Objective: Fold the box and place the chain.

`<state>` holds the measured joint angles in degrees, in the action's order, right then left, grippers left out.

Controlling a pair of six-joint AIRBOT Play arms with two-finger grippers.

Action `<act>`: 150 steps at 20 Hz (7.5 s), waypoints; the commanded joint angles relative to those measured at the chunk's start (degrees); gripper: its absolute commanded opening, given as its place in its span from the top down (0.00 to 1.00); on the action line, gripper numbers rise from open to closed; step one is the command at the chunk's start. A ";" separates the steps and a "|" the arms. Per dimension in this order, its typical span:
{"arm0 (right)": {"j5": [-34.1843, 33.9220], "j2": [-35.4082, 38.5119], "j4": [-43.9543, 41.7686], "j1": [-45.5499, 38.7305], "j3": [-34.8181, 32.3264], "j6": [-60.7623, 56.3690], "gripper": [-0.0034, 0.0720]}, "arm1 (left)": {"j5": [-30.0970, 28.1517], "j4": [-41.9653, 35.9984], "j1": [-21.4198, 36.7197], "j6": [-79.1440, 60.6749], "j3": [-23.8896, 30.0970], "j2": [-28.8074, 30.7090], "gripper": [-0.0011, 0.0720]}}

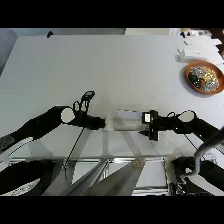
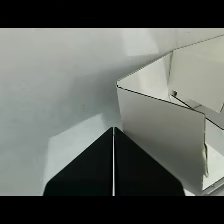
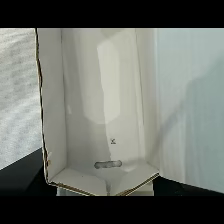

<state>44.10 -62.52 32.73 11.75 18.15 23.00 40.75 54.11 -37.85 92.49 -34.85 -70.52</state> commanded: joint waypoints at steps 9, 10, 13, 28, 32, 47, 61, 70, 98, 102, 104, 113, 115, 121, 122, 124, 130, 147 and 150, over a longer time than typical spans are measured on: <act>0.02 0.02 -0.02 -0.02 -0.02 -0.02 0.42 | -3.74 -11.45 -1.55 -9.14 -0.04 0.81 0.98; 0.02 0.02 -0.02 -0.02 0.00 -0.02 0.42 | -4.76 -11.72 -1.99 -9.14 -0.04 1.40 0.97; 0.02 0.02 -0.02 -0.02 -0.02 -0.02 0.42 | -5.90 -12.20 -2.62 -9.92 -0.04 2.78 0.97; 0.02 0.02 -0.02 -0.02 -0.02 -0.02 0.42 | -6.56 -13.38 -3.32 -10.05 -0.04 2.86 0.61; 0.02 0.02 0.00 -0.02 -0.02 -0.02 0.42 | -3.54 -11.63 -3.21 -10.03 -0.04 2.89 0.61; 0.02 0.02 -0.02 -0.02 -0.02 -0.02 0.42 | -7.19 -12.00 -5.11 -10.03 -0.17 3.85 0.61; 0.02 0.02 -0.02 -0.02 0.00 -0.02 0.42 | -4.74 -7.98 -8.72 -8.37 -6.71 -1.55 0.60; 0.02 0.02 -0.02 -0.02 -0.02 -0.02 0.42 | -1.55 -0.20 -9.60 1.20 -8.35 -1.84 0.53; 0.02 0.02 -0.02 -0.02 0.00 -0.02 0.42 | 25.77 19.23 -16.28 43.08 -35.41 -22.93 0.52; 0.02 0.02 -0.02 -0.02 0.00 -0.02 0.42 | 24.92 20.44 -16.65 45.59 -35.41 -23.63 0.52; 0.02 0.02 -0.02 -0.02 0.00 -0.02 0.42 | 24.57 21.44 -16.59 45.59 -35.41 -23.63 0.52; 0.02 0.02 -0.02 -0.02 0.00 -0.02 0.42 | 23.15 24.41 -17.29 49.24 -35.41 -24.33 0.64; 0.02 0.02 -0.02 -0.02 0.00 -0.02 0.42 | 23.32 24.37 -18.01 49.24 -35.41 -25.03 0.76; 0.04 0.02 -0.02 -0.02 0.00 -0.02 0.42 | 23.87 24.39 -19.17 49.24 -35.41 -25.49 0.98; 0.04 0.02 -0.02 -0.02 0.00 -0.02 0.42 | 24.22 24.39 -19.30 49.20 -35.41 -25.46 0.97; 0.02 0.02 -0.02 -0.02 -0.02 -0.02 0.42 | 24.20 24.39 -19.34 49.16 -35.43 -25.33 0.67; 0.02 0.02 -0.02 -0.02 0.00 -0.02 0.42 | 29.24 25.46 -16.68 45.29 -38.62 -24.35 0.56; 0.02 0.02 0.00 -0.02 0.00 -0.02 0.42 | 29.16 26.10 -17.27 45.31 -38.86 -26.84 0.98; 0.02 0.02 0.00 -0.02 -0.02 -0.02 0.42 | 30.23 26.10 -17.25 45.22 -38.86 -26.49 0.86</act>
<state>44.14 -62.52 32.75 11.75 18.15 23.05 69.89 80.42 -55.05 137.64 -73.60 -97.43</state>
